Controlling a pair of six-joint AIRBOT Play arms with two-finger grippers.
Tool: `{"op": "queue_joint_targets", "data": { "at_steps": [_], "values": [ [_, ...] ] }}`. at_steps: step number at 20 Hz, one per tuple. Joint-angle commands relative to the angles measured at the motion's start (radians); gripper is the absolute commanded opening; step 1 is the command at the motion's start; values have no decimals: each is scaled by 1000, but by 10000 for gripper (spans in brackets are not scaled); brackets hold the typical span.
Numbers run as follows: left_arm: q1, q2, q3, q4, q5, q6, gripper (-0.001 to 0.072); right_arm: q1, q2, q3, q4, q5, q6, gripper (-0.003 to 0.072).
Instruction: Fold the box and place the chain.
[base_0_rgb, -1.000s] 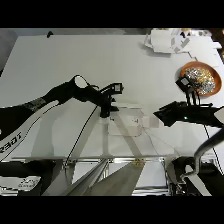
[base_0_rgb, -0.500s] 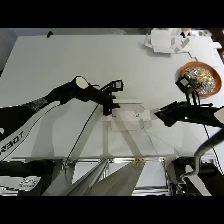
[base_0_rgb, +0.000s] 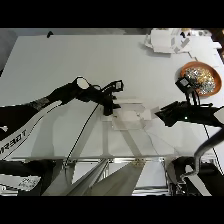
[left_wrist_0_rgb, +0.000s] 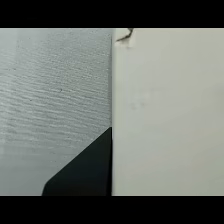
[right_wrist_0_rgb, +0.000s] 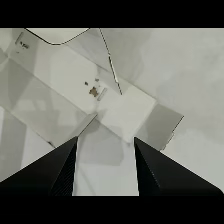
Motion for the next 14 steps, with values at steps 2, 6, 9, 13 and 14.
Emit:
{"op": "queue_joint_targets", "data": {
  "at_steps": [2,6,9,13,14],
  "values": [
    [0,-3,-1,8,-8,11,11,0,1,1,-4,0,-1,397],
    [0,-3,-1,8,-8,5,11,1,0,1,6,4,-79,397],
    [0,-3,-1,7,-8,5,11,1,0,1,66,8,-137,396],
    [0,-3,-1,7,-8,5,11,39,-19,0,127,72,-325,35],
    [0,-3,-1,7,-8,5,11,74,-36,0,127,80,-370,15]
  ]
}}
